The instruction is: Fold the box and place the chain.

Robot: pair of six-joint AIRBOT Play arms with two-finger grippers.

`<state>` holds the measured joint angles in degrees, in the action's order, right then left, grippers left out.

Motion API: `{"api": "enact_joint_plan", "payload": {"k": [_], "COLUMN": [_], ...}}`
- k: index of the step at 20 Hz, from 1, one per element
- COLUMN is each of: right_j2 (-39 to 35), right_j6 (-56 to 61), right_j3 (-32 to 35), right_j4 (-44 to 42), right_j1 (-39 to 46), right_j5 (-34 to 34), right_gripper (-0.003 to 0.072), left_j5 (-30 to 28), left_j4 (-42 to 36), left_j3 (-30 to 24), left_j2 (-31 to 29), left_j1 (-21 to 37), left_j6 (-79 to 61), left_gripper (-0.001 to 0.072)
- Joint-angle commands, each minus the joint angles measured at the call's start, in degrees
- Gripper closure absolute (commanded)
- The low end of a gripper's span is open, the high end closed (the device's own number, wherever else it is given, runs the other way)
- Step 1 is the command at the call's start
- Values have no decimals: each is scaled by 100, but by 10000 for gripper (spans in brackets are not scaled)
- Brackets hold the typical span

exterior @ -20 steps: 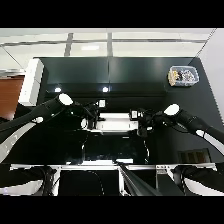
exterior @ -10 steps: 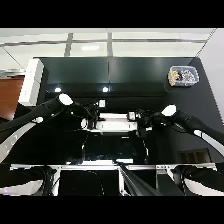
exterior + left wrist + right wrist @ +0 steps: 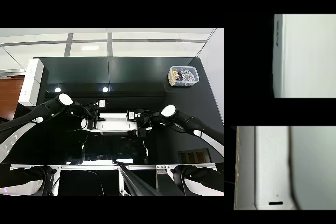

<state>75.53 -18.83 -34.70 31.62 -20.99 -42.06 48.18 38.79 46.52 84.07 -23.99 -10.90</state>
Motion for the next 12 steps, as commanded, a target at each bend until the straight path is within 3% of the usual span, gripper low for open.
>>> {"api": "enact_joint_plan", "payload": {"k": [1,3,5,6,9,10,12], "right_j2": [4,4,4,4,4,2,4], "right_j6": [7,7,7,7,7,7,7], "right_j3": [-7,-7,-7,-7,-7,-7,-7], "right_j4": [13,11,11,11,9,9,7], "right_j1": [-7,-9,-9,-9,-9,-9,-9], "right_j5": [15,20,22,22,26,31,31], "right_gripper": [33,37,218,218,219,218,218], "left_j5": [0,0,-4,-15,11,26,26], "left_j4": [-2,-4,-35,-44,11,87,485], "left_j3": [0,0,2,2,48,105,212], "left_j2": [2,2,2,2,-66,-144,-428], "left_j1": [2,2,2,2,7,7,7], "left_j6": [-2,0,37,81,315,599,1102], "left_gripper": [683,683,682,666,250,34,1]}}
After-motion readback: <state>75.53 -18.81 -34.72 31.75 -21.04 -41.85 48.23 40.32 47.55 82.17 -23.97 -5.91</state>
